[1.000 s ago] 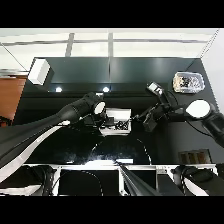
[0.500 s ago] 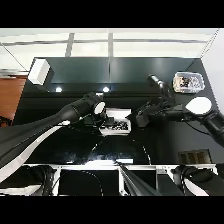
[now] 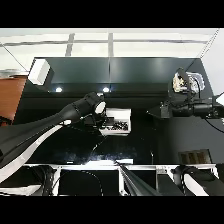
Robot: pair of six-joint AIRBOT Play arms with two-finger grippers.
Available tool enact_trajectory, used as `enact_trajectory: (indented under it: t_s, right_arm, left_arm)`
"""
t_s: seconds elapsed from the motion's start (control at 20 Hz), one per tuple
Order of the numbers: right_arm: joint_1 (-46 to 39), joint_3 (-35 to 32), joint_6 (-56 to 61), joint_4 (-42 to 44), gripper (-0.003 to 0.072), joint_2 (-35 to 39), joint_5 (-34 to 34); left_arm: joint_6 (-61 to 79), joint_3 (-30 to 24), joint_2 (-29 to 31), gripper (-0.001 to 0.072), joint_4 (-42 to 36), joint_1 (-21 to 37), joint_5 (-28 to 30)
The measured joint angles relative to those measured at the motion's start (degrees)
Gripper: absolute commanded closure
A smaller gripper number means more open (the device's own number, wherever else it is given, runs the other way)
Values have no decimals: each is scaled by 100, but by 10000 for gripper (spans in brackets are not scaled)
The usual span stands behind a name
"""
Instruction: Fold the box and place the chain.
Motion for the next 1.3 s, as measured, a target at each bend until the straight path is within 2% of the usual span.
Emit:
enact_trajectory:
  t_s: [0.1,0.15,0.4,0.7,0.8,0.95,1.05,1.2,1.25,1.3]
  right_arm:
    - [-61,0,-11,-4,366,7,125]
    - [-76,0,-24,-4,366,7,164]
    - [-116,0,-90,-24,366,11,238]
    - [-122,0,-107,-111,366,11,173]
    - [-122,0,-107,-144,366,11,153]
    - [-122,0,-107,-190,366,11,87]
    - [-122,0,-109,-212,366,11,33]
    - [-122,0,-107,-219,366,11,-57]
    - [-122,0,-107,-219,366,11,-98]
    - [-122,0,-105,-221,367,11,-155]
  left_arm:
    - [0,57,-17,185,15,0,68]
    - [-9,103,-11,150,-9,-7,74]
    - [-20,245,422,150,302,-48,-243]
    - [210,199,1576,150,1058,-63,-463]
    - [332,-28,2035,150,1316,24,-503]
    - [435,-765,2774,150,1394,490,-166]
    - [726,-1550,3261,150,892,1051,671]
    - [2498,-2599,3633,148,-1178,1825,2041]
    - [3453,-2855,3663,53,-2020,2026,2243]
    - [4435,-3034,3648,-3,-2761,2179,2347]
